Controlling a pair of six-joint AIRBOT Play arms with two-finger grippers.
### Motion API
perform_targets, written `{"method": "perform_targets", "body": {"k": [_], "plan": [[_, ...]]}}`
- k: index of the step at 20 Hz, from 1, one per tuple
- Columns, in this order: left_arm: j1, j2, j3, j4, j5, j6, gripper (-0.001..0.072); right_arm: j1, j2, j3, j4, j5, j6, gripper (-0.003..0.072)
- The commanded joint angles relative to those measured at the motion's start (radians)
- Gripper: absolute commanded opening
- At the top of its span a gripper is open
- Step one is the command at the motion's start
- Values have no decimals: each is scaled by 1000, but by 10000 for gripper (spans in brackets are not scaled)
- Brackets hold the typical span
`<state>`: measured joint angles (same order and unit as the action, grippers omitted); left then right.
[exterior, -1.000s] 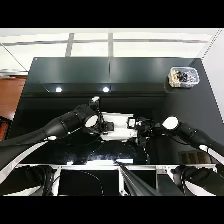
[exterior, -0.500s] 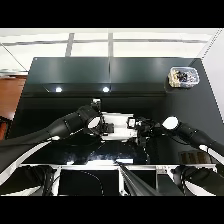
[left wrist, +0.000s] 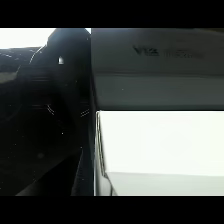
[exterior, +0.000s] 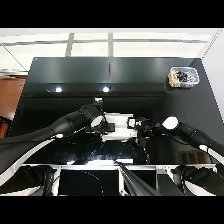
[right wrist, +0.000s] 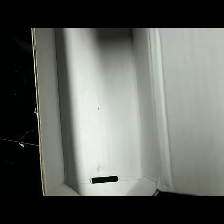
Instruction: Fold the box and place the chain.
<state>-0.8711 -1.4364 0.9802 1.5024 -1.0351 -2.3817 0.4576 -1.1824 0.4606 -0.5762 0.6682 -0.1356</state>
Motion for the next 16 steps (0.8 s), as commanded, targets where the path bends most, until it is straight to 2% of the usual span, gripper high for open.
{"method": "perform_targets", "body": {"k": [1, 10, 13, 16], "plan": [[-2, -6, 3, 4, -18, -1, 235, 0, 0, 0, 0, 1, 0, 467], [-15, -14, 31, 27, -26, -9, 234, 0, 0, 0, 0, 0, 0, 467], [-13, -37, 46, 30, -77, -9, 234, 0, 0, 0, 0, 0, 0, 467], [-27, -46, 47, 8, -52, -10, 234, 0, 0, 0, 0, 1, 0, 467]]}}
